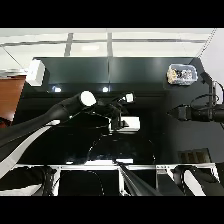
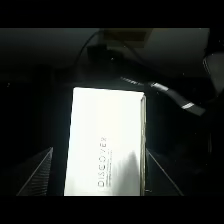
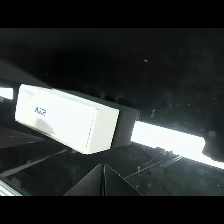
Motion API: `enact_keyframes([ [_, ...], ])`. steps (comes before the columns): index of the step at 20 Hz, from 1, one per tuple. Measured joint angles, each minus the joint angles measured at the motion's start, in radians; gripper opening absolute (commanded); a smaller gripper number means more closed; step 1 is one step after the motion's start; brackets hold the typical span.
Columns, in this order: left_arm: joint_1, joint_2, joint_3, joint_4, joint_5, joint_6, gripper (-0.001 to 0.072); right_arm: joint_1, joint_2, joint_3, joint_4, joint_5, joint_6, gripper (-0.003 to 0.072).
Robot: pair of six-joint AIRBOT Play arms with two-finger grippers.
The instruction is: Fold the box and place the chain.
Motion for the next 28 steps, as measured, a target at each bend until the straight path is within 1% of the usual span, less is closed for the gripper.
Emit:
enact_keyframes([
  [2, -0.006, -0.034, 0.019, 0.000, -0.020, -0.035, 0.0715, -0.001, 0.001, 0.000, 0.000, -0.001, 0.000, 0.0016],
  [6, -0.011, -0.060, 0.036, 0.002, -0.068, -0.066, 0.0715, -0.001, 0.001, 0.000, -0.002, -0.007, 0.000, 0.0015],
  [13, -0.013, -0.069, 0.043, 0.049, -0.121, -0.072, 0.0714, -0.001, 0.001, 0.000, -0.004, -0.013, -0.001, 0.0016],
  [19, -0.015, -0.069, 0.043, 0.096, -0.149, 0.011, 0.0714, -0.001, 0.001, 0.000, -0.005, -0.014, -0.001, 0.0015],
  [20, -0.019, -0.069, 0.043, 0.112, -0.148, 0.018, 0.0713, -0.001, 0.001, 0.000, -0.005, -0.014, -0.001, 0.0016],
  [22, -0.036, -0.069, 0.043, 0.167, -0.143, 0.023, 0.0686, -0.001, 0.001, -0.001, -0.005, -0.015, -0.001, 0.0016],
  [25, -0.089, -0.069, 0.053, 0.304, -0.123, -0.039, 0.0680, -0.001, 0.001, -0.002, -0.005, -0.015, -0.001, 0.0016],
  [26, -0.107, -0.069, 0.057, 0.345, -0.119, -0.055, 0.0622, -0.001, 0.001, -0.002, -0.005, -0.015, -0.002, 0.0015],
  [27, -0.124, -0.069, 0.063, 0.381, -0.110, -0.069, 0.0523, -0.001, 0.001, -0.002, -0.005, -0.015, -0.001, 0.0015],
  [28, -0.135, -0.069, 0.069, 0.406, -0.105, -0.082, 0.0340, -0.001, 0.001, -0.002, -0.005, -0.015, -0.001, 0.0015],
])
